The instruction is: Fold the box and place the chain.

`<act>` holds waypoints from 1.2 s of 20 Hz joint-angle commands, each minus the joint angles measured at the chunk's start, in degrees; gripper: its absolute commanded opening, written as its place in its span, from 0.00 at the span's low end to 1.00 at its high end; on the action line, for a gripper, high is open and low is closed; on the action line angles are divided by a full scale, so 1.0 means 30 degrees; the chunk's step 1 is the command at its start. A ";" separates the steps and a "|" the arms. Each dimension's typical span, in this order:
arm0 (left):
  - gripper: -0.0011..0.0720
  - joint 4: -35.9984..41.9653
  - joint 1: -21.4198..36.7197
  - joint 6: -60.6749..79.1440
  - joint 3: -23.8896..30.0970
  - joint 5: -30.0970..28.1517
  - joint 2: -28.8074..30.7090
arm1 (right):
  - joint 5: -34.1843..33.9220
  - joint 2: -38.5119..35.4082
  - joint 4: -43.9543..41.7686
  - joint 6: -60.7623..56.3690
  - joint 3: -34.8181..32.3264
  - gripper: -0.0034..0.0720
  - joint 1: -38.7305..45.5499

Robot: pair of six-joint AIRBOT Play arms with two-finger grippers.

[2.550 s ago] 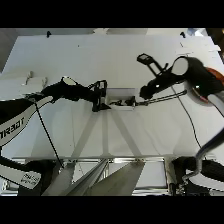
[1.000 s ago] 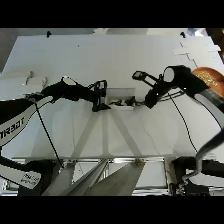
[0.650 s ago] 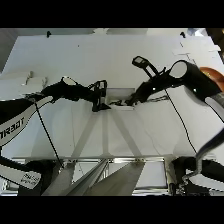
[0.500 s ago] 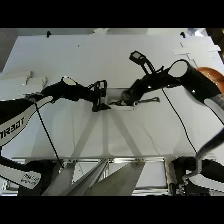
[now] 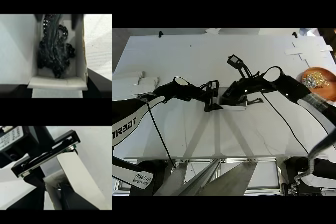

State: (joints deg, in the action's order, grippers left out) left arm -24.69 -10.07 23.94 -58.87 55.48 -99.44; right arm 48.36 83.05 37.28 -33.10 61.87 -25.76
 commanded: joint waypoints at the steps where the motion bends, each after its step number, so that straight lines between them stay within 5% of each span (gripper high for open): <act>1: 0.46 -0.0007 -0.0015 0.0000 -0.0007 0.0000 -0.0007 | 0.0022 -0.0284 0.0721 0.0117 0.0015 0.34 0.0138; 5: 0.46 -0.0007 -0.0015 0.0007 -0.0007 0.0000 -0.0007 | 0.1683 -0.2441 0.1654 -0.0007 0.0007 0.34 0.1566; 13: 0.46 -0.0007 -0.0015 0.0007 -0.0007 0.0000 -0.0007 | 0.4707 -0.3002 1.3500 -0.4007 -0.0058 0.39 0.4109; 15: 0.46 -0.0007 -0.0015 0.0000 -0.0007 0.0000 -0.0007 | 0.4109 -0.2259 1.3886 -0.3978 -0.0350 0.62 0.4102; 24: 0.46 -0.0007 -0.0015 0.0007 -0.0007 0.0007 -0.0007 | 0.2543 0.1355 1.3952 -0.4036 -0.1304 0.63 0.4044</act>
State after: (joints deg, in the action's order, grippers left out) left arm -24.69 -10.07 23.94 -58.87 55.51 -99.44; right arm 57.95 84.88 78.37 -45.01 58.33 -13.65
